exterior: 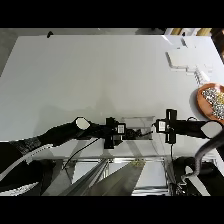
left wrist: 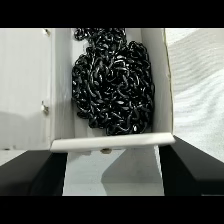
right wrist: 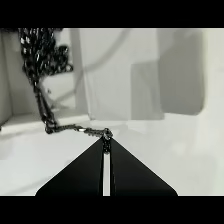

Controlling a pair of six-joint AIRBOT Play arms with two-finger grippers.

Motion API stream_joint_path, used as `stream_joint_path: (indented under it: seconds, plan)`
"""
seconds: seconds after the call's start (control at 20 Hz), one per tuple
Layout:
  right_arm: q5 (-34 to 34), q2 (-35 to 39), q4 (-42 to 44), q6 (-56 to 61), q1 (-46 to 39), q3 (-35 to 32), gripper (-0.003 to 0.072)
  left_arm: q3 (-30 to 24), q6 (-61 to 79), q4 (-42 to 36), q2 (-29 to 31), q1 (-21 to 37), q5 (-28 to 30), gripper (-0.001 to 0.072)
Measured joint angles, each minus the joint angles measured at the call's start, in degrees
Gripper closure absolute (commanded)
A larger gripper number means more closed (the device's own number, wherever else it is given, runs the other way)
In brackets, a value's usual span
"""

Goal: Fold the box and place the chain.

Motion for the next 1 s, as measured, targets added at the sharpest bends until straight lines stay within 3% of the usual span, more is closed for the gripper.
stream_joint_path:
  seconds: [0.2, 0.55, 0.85, 0.9, 1.0]
  plan:
    - [3.34, 4.94, 7.17, 1.03, 0.0, 0.0, 0.0666, 0.0, 0.02, 0.02, 0.0, 0.0, 0.09, 0.0503]
    - [8.59, 6.73, 14.56, 1.4, 0.0, 0.0, 0.0666, 0.0, 0.02, 0.0, 0.0, 0.0, 0.07, 0.0503]
    - [8.68, 6.29, 22.47, -1.7, 5.46, 0.0, 0.0663, 0.0, 0.02, 0.0, 0.0, 0.0, 0.04, 0.0503]
    - [7.82, 5.66, 22.82, -2.14, 7.13, 0.0, 0.0616, 0.0, 0.02, 0.0, 0.0, 0.0, 0.04, 0.0503]
    - [5.49, 3.41, 22.38, -2.73, 10.58, 0.0, 0.0599, 0.0, 0.02, 0.0, 0.0, 0.0, 0.02, 0.0503]
